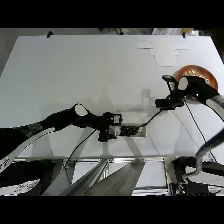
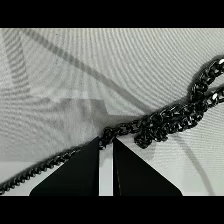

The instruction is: Fold the box and place the chain.

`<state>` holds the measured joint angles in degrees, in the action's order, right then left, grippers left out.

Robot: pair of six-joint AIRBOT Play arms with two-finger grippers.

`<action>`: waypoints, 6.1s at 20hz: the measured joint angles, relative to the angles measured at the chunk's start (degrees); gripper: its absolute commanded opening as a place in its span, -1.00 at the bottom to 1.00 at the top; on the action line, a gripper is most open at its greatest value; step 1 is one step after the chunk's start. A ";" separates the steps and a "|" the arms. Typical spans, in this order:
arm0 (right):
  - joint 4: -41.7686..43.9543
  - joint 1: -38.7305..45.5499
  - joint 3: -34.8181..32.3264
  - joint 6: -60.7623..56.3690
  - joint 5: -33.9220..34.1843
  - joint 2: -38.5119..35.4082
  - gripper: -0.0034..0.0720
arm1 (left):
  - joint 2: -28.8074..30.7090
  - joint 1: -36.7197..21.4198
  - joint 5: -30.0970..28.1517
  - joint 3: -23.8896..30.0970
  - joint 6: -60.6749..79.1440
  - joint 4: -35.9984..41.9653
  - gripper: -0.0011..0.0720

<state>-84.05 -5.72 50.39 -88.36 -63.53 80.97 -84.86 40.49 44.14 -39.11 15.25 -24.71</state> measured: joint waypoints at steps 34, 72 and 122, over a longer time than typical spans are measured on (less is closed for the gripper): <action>47.50 -5.77 -2.86 24.24 -9.40 -45.77 -0.87 | 0.00 0.00 0.00 0.00 0.00 0.02 -0.59; 28.68 -16.44 2.99 26.69 3.37 -20.48 -0.87 | 0.00 0.00 0.00 0.00 0.00 0.02 -0.59; 18.10 -32.15 -11.47 49.33 6.73 -24.02 -0.62 | 0.00 0.00 0.00 0.00 0.00 0.02 -0.59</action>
<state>-65.95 -37.87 38.92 -39.03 -56.80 56.95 -84.86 40.49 44.14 -39.11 15.25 -24.69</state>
